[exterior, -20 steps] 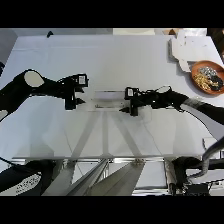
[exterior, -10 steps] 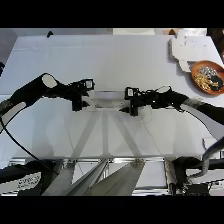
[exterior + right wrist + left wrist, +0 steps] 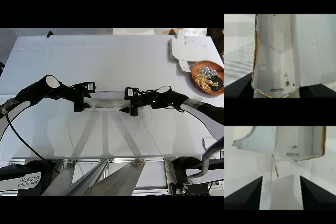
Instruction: Fold the box and place the chain.
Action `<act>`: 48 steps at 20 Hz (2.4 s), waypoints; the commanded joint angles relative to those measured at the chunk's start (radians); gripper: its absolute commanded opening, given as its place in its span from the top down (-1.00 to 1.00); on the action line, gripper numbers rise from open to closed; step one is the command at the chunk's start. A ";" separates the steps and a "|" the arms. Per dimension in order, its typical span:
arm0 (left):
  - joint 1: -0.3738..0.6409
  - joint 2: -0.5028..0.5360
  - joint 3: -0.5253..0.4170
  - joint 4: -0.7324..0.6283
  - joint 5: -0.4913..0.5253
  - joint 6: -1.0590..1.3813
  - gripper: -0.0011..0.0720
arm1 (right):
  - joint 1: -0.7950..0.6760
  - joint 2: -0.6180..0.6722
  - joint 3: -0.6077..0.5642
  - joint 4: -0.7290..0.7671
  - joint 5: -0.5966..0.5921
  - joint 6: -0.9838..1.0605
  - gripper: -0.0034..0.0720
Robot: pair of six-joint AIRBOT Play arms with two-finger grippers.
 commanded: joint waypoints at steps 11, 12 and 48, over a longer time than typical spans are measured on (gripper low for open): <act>0.000 -0.027 0.000 -0.050 -0.108 0.083 -0.24 | 0.001 -0.001 0.000 0.000 0.000 0.000 -0.35; 0.000 -0.027 0.000 -0.064 -0.109 0.099 -0.21 | 0.001 -0.001 0.000 0.000 0.000 0.000 -0.35; 0.000 -0.027 0.000 -0.204 -0.076 0.275 0.72 | 0.001 -0.001 0.000 0.000 0.000 0.000 -0.35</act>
